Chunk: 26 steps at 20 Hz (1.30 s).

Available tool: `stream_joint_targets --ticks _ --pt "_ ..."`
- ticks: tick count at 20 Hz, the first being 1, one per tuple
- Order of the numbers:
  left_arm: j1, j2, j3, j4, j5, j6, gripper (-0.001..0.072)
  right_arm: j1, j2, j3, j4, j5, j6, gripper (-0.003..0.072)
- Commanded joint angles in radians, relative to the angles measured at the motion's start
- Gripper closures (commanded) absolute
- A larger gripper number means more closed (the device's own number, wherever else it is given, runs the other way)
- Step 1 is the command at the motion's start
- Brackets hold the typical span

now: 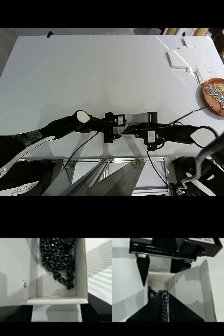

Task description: Fold the box and place the chain.

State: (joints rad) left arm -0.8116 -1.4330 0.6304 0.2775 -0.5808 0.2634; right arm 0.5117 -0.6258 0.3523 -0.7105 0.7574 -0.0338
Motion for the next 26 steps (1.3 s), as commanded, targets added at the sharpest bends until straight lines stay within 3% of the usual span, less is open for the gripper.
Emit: stream_joint_targets --ticks 1,3,7,9,13,16,21,26 --pt "0.0 0.001 0.0 0.0 0.0 0.0 0.0378 0.046 -0.084 0.001 0.007 -0.116 -0.001 0.0483" --pt "0.0 0.001 0.0 0.0 0.0 0.0 0.0378 0.046 -0.084 0.02 -0.092 -0.106 -0.009 0.0481" --pt "0.0 0.001 0.0 0.0 0.0 0.0 0.0378 0.042 -0.057 0.154 -0.53 0.092 0.132 0.0483" --pt "0.0 0.001 0.0 0.0 0.0 0.0 0.0378 -0.02 -0.057 0.188 -0.628 0.141 0.219 0.0483" --pt "0.0 0.001 0.0 0.0 0.0 0.0 0.0378 -0.25 -0.074 0.189 -0.626 0.274 0.22 0.0487" --pt "0.0 0.001 0.0 0.0 0.0 0.0 0.0378 -0.368 -0.135 0.186 -0.624 0.282 0.216 0.0488" --pt "0.0 0.001 0.0 0.0 0.0 0.0 0.0378 -0.372 -0.267 0.124 -0.565 0.202 0.121 0.0488" --pt "0.0 0.001 0.0 0.0 0.0 0.0 0.0378 -0.372 -0.319 0.109 -0.498 0.157 0.009 0.0488"
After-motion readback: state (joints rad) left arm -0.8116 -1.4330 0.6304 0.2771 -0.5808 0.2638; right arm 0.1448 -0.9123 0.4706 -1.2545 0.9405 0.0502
